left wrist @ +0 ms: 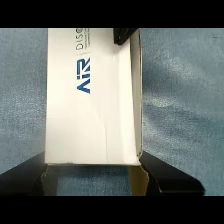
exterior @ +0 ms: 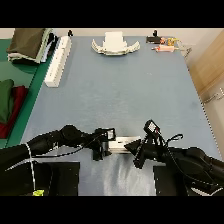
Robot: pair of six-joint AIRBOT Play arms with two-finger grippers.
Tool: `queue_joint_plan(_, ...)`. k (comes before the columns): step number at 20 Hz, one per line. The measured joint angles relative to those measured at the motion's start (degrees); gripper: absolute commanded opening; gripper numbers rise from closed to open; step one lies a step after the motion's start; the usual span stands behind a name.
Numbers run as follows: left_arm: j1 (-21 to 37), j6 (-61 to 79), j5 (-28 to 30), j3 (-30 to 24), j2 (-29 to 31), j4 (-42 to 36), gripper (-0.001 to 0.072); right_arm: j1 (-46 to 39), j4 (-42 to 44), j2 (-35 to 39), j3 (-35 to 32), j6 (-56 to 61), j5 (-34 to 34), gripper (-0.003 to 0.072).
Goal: Fold the box.
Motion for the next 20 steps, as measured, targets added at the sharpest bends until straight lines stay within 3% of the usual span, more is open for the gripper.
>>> queue_joint_plan(9,0.0,0.07,0.07,-0.02,0.0,0.11,0.0511,2.86,0.2,-8.13,-1.25,1.18,6.32,0.0002)
queue_joint_plan(20,0.0,0.09,0.0,-0.02,0.0,0.07,0.0511,5.79,-0.92,-9.33,-1.36,1.18,7.98,0.0004)
